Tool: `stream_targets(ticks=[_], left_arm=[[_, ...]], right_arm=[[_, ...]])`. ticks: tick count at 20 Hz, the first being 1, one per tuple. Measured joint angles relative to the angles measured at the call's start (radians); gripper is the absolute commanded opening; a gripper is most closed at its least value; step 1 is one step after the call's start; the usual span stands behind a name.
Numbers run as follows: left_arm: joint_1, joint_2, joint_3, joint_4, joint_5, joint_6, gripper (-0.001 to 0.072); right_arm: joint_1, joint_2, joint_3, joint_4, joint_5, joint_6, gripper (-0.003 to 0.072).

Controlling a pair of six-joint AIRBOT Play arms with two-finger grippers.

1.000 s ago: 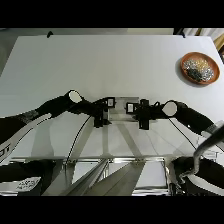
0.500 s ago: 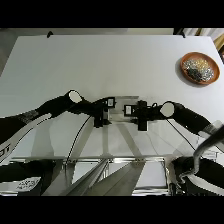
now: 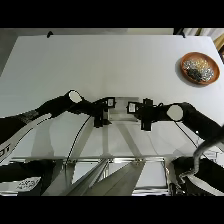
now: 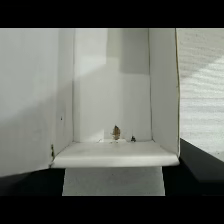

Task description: Fold the box and place the chain.

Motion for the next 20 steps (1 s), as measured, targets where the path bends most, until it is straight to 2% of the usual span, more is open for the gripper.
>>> stream_targets(ticks=[5, 8, 11, 15, 20], left_arm=[[0.000, 0.000, 0.000, 0.000, 0.000, 0.000, 0.0011], [0.000, 0.000, 0.000, 0.000, 0.000, 0.000, 0.0011], [0.000, 0.000, 0.000, 0.000, 0.000, 0.000, 0.0011], [0.000, 0.000, 0.000, 0.000, 0.000, 0.000, 0.0011], [0.000, 0.000, 0.000, 0.000, 0.000, 0.001, 0.0011]], right_arm=[[-0.092, 0.171, 0.000, -0.099, 0.120, 0.534, 0.0018], [-0.193, 0.270, 0.000, -0.156, 0.225, 0.779, 0.0018], [-0.315, 0.311, -0.010, -0.197, 0.299, 0.970, 0.0018], [-0.423, 0.275, -0.061, -0.199, 0.309, 1.087, 0.0018], [-0.463, 0.130, -0.124, -0.037, 0.232, 1.023, 0.0018]])
